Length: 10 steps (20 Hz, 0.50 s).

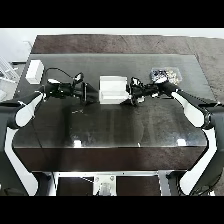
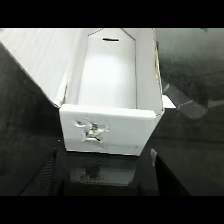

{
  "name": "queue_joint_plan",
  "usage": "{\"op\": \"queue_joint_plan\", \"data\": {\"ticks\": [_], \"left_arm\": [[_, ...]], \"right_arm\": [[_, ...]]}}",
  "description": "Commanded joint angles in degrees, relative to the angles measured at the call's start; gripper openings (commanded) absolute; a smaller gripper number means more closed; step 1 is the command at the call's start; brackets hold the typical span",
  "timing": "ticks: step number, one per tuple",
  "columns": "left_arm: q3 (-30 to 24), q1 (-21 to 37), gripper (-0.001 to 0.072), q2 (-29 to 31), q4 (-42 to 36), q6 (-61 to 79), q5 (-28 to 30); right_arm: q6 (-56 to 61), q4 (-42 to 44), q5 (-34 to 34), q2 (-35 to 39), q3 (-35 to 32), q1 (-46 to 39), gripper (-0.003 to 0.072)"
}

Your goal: Fold the box and place the chain.

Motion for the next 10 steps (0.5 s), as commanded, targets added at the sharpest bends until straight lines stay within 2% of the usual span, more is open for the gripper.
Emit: {"op": "queue_joint_plan", "data": {"ticks": [1,10], "left_arm": [[0.0,0.3,0.0715,0.0,0.7,0.2,-1.4],[0.1,-0.5,0.0716,-0.1,-0.4,1.3,0.1]], "right_arm": [[0.0,-0.1,-0.1,0.0,0.0,0.0,0.0588],[0.0,-0.1,-0.1,0.0,0.0,0.0,0.0588]]}}
